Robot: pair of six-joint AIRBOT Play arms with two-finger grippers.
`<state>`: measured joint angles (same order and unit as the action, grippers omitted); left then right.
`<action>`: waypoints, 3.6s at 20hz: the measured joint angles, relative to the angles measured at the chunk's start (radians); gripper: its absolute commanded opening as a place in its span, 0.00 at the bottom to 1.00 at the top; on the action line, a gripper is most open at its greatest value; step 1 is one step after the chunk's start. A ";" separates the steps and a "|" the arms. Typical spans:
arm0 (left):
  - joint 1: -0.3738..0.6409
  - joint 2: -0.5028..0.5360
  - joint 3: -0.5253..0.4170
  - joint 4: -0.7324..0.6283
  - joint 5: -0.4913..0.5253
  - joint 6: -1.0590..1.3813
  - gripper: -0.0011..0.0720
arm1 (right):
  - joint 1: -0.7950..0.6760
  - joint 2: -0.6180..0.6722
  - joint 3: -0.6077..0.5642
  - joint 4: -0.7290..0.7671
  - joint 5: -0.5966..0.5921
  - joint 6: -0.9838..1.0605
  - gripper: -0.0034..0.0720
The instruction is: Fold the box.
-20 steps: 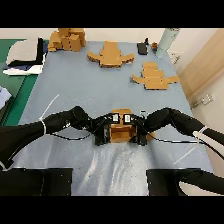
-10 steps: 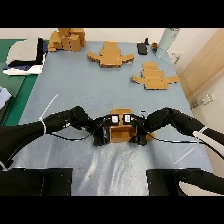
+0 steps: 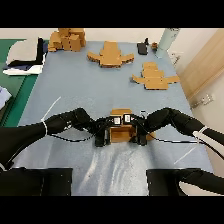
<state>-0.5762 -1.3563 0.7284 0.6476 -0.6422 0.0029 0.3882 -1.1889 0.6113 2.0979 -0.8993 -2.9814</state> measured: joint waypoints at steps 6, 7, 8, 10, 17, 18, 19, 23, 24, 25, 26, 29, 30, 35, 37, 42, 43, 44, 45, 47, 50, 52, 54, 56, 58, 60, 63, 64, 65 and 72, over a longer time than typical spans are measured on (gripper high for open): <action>-0.019 -0.005 0.010 -0.002 0.030 -0.051 0.97 | -0.001 0.000 -0.001 0.004 0.000 0.000 0.80; -0.021 -0.006 0.011 -0.002 0.032 -0.058 0.91 | -0.001 0.000 -0.001 0.004 0.000 0.001 0.80; -0.023 -0.008 0.011 -0.002 0.037 -0.065 0.75 | -0.001 0.000 -0.001 0.004 0.000 0.001 0.80; -0.025 -0.009 0.013 0.003 0.047 -0.077 0.74 | -0.001 0.000 -0.001 0.003 0.000 0.004 0.80; -0.027 -0.010 0.013 0.010 0.049 -0.096 0.74 | -0.001 0.000 -0.001 0.003 0.000 0.003 0.80; -0.028 -0.010 0.013 0.010 0.048 -0.096 0.74 | -0.001 0.000 -0.001 0.002 0.000 0.003 0.80; -0.028 -0.010 0.013 0.010 0.049 -0.096 0.74 | -0.001 0.000 -0.001 0.002 0.000 0.002 0.80; -0.027 -0.010 0.009 0.003 0.050 -0.074 0.74 | 0.000 0.000 -0.001 0.000 0.000 -0.002 0.80; -0.025 -0.010 0.007 -0.002 0.050 -0.066 0.74 | 0.000 0.000 0.000 -0.002 0.000 -0.002 0.80; -0.023 -0.010 0.005 -0.008 0.050 -0.058 0.74 | 0.000 0.000 0.000 -0.002 0.000 -0.002 0.80; -0.019 -0.010 0.003 -0.016 0.050 -0.049 0.74 | 0.000 0.000 0.000 -0.003 0.000 -0.002 0.80; -0.011 -0.010 -0.002 -0.043 0.049 -0.019 0.74 | 0.001 0.000 0.000 -0.005 0.000 -0.002 0.80; -0.007 -0.010 -0.003 -0.052 0.048 -0.011 0.74 | 0.001 0.000 0.000 -0.005 0.000 -0.003 0.80; 0.008 -0.009 -0.019 -0.089 0.043 0.025 0.74 | 0.001 0.000 0.000 -0.004 0.000 -0.003 0.80; 0.014 -0.007 -0.030 -0.097 0.042 0.037 0.75 | 0.001 0.000 0.000 -0.003 0.000 -0.002 0.80; 0.017 -0.002 -0.041 -0.132 0.040 0.105 0.75 | 0.001 0.000 0.000 -0.001 0.000 -0.001 0.80; 0.017 -0.002 -0.041 -0.136 0.039 0.113 0.75 | 0.001 0.000 0.000 -0.001 0.000 -0.001 0.80; 0.017 -0.001 -0.042 -0.139 0.038 0.122 0.75 | 0.001 0.000 0.000 -0.001 0.000 -0.001 0.80; 0.017 -0.001 -0.042 -0.142 0.037 0.127 0.75 | 0.001 0.000 0.000 -0.001 0.000 -0.001 0.80; 0.017 -0.001 -0.042 -0.146 0.036 0.131 0.88 | 0.001 0.000 0.000 -0.001 0.000 -0.001 0.80; 0.019 -0.001 -0.040 -0.149 0.030 0.127 0.94 | 0.001 0.000 0.000 0.000 0.000 0.000 0.80; 0.019 -0.001 -0.039 -0.151 0.035 0.109 0.94 | 0.001 0.000 0.000 0.000 0.000 0.000 0.80; 0.021 -0.001 -0.038 -0.152 0.041 0.100 0.94 | 0.001 0.000 0.000 0.000 0.000 0.000 0.80; 0.022 -0.002 -0.038 -0.153 0.043 0.092 0.94 | 0.001 0.000 0.000 0.000 0.000 0.000 0.80; 0.022 -0.002 -0.038 -0.154 0.046 0.086 0.94 | 0.001 0.000 0.000 0.000 0.000 0.000 0.80; 0.022 -0.001 -0.038 -0.154 0.050 0.076 0.92 | 0.001 0.000 0.000 0.000 0.000 0.000 0.80; 0.022 -0.001 -0.038 -0.151 0.055 0.063 0.90 | 0.001 0.000 0.000 0.000 0.000 0.000 0.80; 0.022 -0.002 -0.038 -0.151 0.055 0.060 0.75 | 0.001 0.000 0.000 0.000 0.000 0.000 0.80; 0.022 -0.001 -0.038 -0.150 0.063 0.057 0.59 | 0.001 0.000 0.000 0.000 0.000 0.000 0.80; 0.022 -0.001 -0.037 -0.141 0.061 0.055 0.60 | 0.001 0.000 0.000 0.000 0.000 0.000 0.80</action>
<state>-0.5545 -1.3575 0.6910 0.5064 -0.5812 0.0582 0.3893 -1.1889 0.6117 2.0979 -0.8993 -2.9814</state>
